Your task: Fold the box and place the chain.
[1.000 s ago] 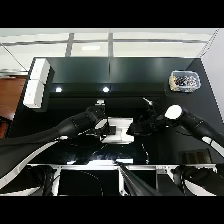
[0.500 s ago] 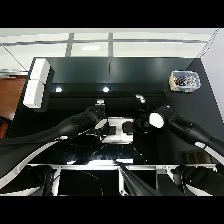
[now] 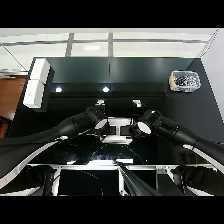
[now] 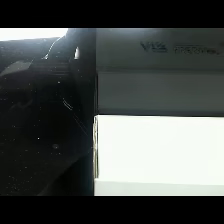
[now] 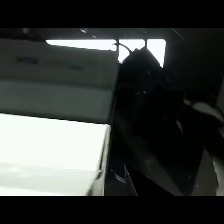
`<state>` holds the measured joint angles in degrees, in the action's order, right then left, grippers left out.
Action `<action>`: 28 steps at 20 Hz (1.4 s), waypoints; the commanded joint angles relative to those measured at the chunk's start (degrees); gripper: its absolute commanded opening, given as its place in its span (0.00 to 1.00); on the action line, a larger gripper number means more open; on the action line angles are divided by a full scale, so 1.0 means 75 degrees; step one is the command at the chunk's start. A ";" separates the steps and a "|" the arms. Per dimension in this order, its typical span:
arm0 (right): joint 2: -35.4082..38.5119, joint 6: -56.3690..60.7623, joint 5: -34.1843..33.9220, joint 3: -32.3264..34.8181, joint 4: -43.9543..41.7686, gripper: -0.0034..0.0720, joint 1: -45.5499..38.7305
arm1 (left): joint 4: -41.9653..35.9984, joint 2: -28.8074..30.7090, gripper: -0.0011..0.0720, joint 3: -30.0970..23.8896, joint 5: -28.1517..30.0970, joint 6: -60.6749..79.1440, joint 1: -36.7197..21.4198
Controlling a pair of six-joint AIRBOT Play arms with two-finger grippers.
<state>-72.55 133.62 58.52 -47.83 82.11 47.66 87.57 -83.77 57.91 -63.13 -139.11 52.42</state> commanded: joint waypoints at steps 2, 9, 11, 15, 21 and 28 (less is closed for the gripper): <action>-0.0271 0.0364 0.0224 -0.0070 -0.0137 0.45 0.0087 | 0.0003 -0.0003 0.05 0.0006 0.0006 0.0000 -0.0003; -0.0600 0.0361 0.0347 -0.0586 -0.0076 0.37 0.0087 | 0.0003 -0.0003 0.05 0.0006 -0.0017 0.0000 -0.0003; -0.0618 0.0364 0.0356 -0.0589 -0.0082 0.36 0.0087 | 0.0003 -0.0003 0.05 0.0006 -0.0015 0.0000 -0.0003; -0.0624 0.0358 0.0350 -0.0589 -0.0085 0.20 0.0087 | 0.0003 -0.0003 0.05 0.0006 -0.0017 0.0000 -0.0003; -0.0624 0.0341 0.0414 -0.0589 -0.0055 0.07 0.0087 | 0.0003 -0.0003 0.05 0.0006 -0.0017 0.0000 -0.0003; -0.0624 0.0271 0.0393 -0.0586 -0.0111 0.38 0.0087 | 0.0003 -0.0003 0.05 0.0006 -0.0017 0.0000 -0.0003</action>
